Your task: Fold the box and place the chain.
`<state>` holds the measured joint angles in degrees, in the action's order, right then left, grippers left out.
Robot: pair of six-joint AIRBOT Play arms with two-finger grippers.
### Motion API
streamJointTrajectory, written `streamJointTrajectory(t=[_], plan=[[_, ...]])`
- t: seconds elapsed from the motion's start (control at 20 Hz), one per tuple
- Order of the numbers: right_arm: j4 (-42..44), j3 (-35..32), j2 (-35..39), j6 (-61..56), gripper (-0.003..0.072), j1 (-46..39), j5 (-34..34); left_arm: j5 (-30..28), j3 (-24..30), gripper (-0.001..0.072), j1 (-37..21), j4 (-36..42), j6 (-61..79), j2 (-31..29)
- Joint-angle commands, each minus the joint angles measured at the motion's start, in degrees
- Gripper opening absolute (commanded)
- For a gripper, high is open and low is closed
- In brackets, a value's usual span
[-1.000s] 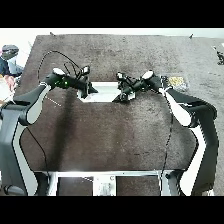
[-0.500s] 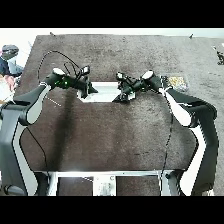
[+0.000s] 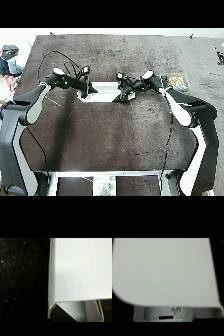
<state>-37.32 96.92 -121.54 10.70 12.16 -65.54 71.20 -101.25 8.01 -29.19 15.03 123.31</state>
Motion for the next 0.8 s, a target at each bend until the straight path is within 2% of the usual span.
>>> streamJointTrajectory(t=[0.0, 0.05, 0.1, 0.15, 0.25, 0.55, 0.75], plan=[[0.04, -0.02, -0.04, 0.00, 0.0421, 0.07, -0.02, -0.04, 0.00, 0.0027, 0.04, 0.13, 0.02, -0.02], [0.04, -0.02, -0.04, 0.00, 0.0421, 0.07, -0.04, 0.24, 0.00, 0.0281, 0.02, 0.17, -0.04, -0.04], [0.07, -0.02, -0.04, 0.00, 0.0421, 0.07, -0.04, 0.31, 0.00, 0.0430, -0.09, 0.72, -1.38, -0.02], [0.04, -0.02, -0.04, 0.00, 0.0421, 0.07, -0.02, 0.31, 0.00, 0.0408, -0.24, 1.03, -2.86, -0.04], [0.04, -0.02, -0.04, 0.00, 0.0421, 0.07, -0.04, 2.84, -0.33, 0.0407, -0.76, 1.11, -3.06, -0.26], [0.04, -0.02, -0.04, 0.00, 0.0421, 0.07, -0.02, 18.01, -6.69, 0.0407, -6.82, 1.42, -8.26, -0.28], [0.04, -0.02, -0.04, 0.00, 0.0421, 0.07, -0.02, 26.56, -8.98, 0.0406, -8.94, 5.99, -15.04, -0.33]])
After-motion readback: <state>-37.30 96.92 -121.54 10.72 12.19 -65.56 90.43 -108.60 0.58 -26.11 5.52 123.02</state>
